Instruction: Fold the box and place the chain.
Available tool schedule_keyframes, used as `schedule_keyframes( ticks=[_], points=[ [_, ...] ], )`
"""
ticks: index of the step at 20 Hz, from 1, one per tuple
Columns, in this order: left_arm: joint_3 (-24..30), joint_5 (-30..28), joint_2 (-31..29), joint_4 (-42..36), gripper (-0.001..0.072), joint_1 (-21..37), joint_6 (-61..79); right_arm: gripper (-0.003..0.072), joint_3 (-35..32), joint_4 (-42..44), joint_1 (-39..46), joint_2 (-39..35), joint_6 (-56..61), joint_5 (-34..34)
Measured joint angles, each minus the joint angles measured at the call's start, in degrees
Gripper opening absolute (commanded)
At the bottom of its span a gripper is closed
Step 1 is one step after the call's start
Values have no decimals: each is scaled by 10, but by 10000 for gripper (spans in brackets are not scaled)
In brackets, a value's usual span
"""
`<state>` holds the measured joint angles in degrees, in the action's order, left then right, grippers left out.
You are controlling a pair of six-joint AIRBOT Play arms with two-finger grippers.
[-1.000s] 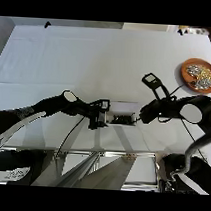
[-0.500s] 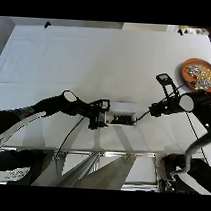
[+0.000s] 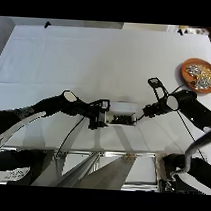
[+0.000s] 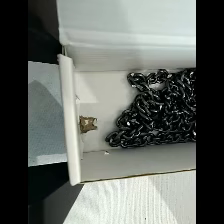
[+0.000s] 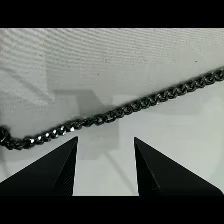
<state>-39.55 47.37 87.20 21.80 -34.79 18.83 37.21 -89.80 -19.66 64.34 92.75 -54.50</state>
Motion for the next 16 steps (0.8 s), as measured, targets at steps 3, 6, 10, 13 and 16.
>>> schedule_keyframes(
  ticks=[3, 6, 10, 13, 16],
  points=[
    [0, 0, 0, 0, 172, 0, 0, 314, 0, -1, -2, 4, 9, 10],
    [0, 0, 0, 0, 172, 0, 0, 314, 0, -2, -3, 8, 15, 16],
    [0, 0, 0, 0, 172, 0, 0, 314, 0, -2, -3, 29, 20, 19],
    [0, 0, 0, 0, 172, 0, 0, 284, 0, -2, -3, 37, 26, 25],
    [0, 0, 0, 0, 172, 0, 0, 253, 0, -2, -3, 40, 29, 28]
  ],
)
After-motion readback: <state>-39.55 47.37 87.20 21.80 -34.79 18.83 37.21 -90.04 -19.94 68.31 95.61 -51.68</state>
